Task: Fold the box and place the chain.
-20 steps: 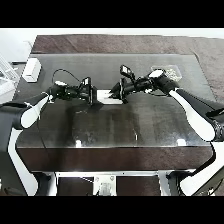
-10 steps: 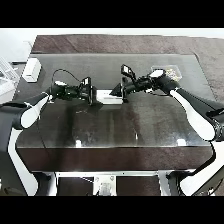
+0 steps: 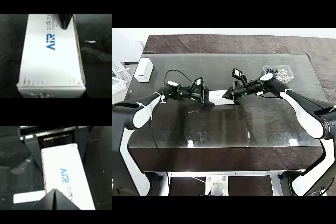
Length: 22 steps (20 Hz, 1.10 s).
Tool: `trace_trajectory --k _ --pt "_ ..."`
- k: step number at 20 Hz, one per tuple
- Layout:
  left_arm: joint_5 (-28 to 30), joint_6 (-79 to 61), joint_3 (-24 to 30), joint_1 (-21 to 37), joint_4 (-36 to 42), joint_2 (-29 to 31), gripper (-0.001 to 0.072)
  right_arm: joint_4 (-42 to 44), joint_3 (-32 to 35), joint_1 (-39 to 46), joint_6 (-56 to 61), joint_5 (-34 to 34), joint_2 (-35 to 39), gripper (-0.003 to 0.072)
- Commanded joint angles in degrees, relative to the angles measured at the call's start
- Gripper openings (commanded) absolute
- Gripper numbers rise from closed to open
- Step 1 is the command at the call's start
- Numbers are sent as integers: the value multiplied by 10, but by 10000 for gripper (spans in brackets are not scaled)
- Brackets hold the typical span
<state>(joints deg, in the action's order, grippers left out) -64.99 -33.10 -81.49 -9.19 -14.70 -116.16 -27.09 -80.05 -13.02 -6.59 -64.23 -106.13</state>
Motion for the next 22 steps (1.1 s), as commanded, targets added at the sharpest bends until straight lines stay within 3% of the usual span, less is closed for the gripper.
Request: trace_trajectory --k 1,8,14,22 --pt "0 1 0 1 3 0 232 -3 4 0 3 -2 0 6" --pt "0 0 0 1 3 0 231 53 1 9 -5 -3 97 5" --pt "-3 1 0 1 5 0 231 56 6 57 94 -4 185 5" --pt "-5 1 0 1 5 0 231 57 48 78 136 -5 205 5"
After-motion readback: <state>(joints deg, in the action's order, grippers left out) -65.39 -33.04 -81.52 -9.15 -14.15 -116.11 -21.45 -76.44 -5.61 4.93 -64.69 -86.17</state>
